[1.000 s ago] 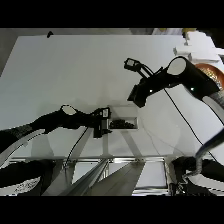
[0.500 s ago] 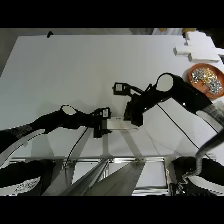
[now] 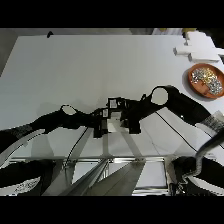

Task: Fold the box and place the chain.

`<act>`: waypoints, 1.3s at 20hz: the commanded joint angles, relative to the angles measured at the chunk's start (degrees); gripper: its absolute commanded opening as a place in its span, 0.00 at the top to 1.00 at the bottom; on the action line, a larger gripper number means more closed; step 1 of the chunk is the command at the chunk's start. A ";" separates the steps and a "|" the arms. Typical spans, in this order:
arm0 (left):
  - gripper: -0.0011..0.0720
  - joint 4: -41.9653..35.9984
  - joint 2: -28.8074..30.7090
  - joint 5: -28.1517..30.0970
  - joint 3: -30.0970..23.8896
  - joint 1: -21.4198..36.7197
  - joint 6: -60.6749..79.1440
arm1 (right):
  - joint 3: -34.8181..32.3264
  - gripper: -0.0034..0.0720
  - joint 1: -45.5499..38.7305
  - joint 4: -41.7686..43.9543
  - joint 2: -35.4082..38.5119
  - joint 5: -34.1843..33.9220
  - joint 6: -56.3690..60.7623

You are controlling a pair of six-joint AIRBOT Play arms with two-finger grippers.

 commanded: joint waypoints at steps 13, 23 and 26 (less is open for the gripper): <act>0.80 0.00 0.00 0.02 0.02 -0.02 0.02 | -0.42 0.76 0.52 -5.11 0.13 -3.58 0.24; 0.80 0.00 0.00 0.02 0.02 -0.04 0.02 | -3.06 0.53 1.31 -0.66 0.13 -4.07 0.02; 0.80 0.00 0.00 0.02 0.02 -0.04 0.02 | -3.04 0.49 1.46 -0.68 0.52 -3.67 0.04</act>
